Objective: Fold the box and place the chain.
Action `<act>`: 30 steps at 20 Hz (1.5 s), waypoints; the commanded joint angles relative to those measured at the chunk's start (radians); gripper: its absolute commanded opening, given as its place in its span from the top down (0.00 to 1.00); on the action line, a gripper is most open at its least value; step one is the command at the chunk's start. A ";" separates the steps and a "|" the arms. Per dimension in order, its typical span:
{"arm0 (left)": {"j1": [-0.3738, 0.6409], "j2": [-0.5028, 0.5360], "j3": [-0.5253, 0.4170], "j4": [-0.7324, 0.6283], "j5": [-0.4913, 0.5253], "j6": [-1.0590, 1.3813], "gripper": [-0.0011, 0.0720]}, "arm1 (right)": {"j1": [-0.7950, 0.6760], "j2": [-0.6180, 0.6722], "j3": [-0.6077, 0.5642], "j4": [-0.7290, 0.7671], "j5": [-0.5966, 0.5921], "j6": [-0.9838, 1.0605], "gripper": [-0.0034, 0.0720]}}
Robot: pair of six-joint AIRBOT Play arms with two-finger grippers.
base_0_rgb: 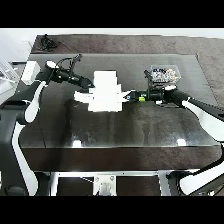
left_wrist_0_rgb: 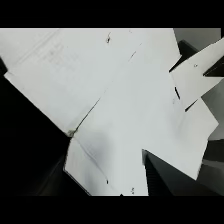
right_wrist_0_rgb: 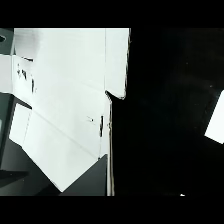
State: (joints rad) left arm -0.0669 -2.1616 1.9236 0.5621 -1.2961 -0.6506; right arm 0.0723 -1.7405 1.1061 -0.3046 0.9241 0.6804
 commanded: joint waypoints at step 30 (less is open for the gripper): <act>-0.014 -0.041 -0.001 -0.145 -0.028 0.050 0.42 | 0.001 0.000 0.000 -0.003 0.000 0.000 0.95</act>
State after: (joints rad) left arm -0.0807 -2.2005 1.9232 0.4316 -1.3205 -0.6048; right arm 0.0723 -1.7405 1.1061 -0.3073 0.9241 0.6800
